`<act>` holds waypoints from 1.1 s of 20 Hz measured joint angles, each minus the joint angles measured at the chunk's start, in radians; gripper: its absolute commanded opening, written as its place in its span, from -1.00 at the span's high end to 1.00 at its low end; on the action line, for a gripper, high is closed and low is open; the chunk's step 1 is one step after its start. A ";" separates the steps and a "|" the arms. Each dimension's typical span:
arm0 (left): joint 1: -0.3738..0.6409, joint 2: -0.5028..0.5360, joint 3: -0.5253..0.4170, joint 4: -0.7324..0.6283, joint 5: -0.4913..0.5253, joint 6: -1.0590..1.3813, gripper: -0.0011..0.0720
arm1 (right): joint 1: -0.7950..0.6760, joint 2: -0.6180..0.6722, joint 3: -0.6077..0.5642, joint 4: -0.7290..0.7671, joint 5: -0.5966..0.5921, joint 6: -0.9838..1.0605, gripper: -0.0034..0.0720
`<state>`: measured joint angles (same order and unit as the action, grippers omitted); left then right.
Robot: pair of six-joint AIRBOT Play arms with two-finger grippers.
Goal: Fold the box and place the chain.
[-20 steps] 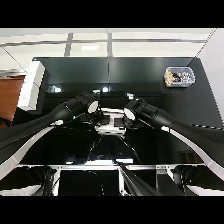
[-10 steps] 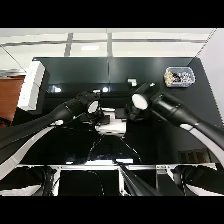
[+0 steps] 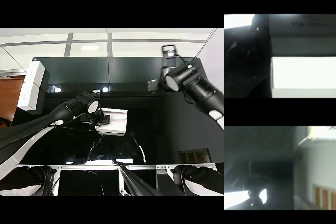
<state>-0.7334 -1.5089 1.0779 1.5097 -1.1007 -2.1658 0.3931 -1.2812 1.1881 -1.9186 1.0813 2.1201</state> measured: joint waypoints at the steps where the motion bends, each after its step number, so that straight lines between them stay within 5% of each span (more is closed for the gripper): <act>1: 0.000 0.000 0.000 0.000 0.000 0.000 0.89 | -0.066 -0.030 -0.001 0.004 -0.070 -0.006 -0.88; 5: 0.000 0.000 0.000 -0.001 0.000 0.000 0.89 | -0.293 -0.229 0.157 0.095 -0.193 -0.050 -0.87; 9: 0.000 0.000 0.000 -0.003 0.000 -0.001 0.89 | -0.440 -0.486 0.471 0.143 -0.060 -0.100 -0.84; 10: 0.000 0.000 0.000 -0.003 0.000 -0.001 0.89 | -0.463 -0.539 0.536 0.151 -0.024 -0.105 -0.62; 13: 0.000 0.000 0.000 -0.003 0.000 -0.001 0.89 | -0.522 -0.664 0.686 0.187 0.063 -0.119 -0.60; 20: 0.000 0.000 0.000 -0.003 -0.002 -0.001 0.89 | -0.585 -0.778 0.784 0.238 0.106 -0.127 -0.46; 22: 0.000 0.000 0.000 -0.003 -0.003 0.000 0.89 | -0.592 -0.789 0.789 0.236 0.106 -0.132 0.17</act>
